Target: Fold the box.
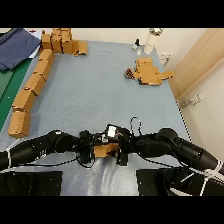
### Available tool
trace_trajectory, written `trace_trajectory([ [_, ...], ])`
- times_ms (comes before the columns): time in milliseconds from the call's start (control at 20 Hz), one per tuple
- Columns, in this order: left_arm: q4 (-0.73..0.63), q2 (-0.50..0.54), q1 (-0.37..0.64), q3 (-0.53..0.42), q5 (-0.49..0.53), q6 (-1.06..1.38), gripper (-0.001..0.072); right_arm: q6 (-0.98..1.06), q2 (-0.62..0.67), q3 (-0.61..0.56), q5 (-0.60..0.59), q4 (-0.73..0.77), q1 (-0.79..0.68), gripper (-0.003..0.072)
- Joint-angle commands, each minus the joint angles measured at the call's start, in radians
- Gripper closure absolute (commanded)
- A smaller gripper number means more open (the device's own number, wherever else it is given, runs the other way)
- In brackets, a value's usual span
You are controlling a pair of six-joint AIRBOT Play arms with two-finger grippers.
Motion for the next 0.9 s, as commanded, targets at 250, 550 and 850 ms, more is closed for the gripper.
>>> trace_trajectory([
  [250,0.000,-0.001,0.000,0.000,0.000,0.000,0.0299,-0.026,0.006,-0.017,0.085,-0.286,0.118,0.0189],
  [550,0.000,-0.001,0.000,0.000,0.000,0.000,0.0299,-0.025,0.007,-0.032,0.134,-0.309,0.133,0.0190],
  [850,0.000,-0.001,0.000,0.000,0.000,0.000,0.0299,-0.006,0.015,-0.032,0.166,-0.374,0.133,0.0238],
])
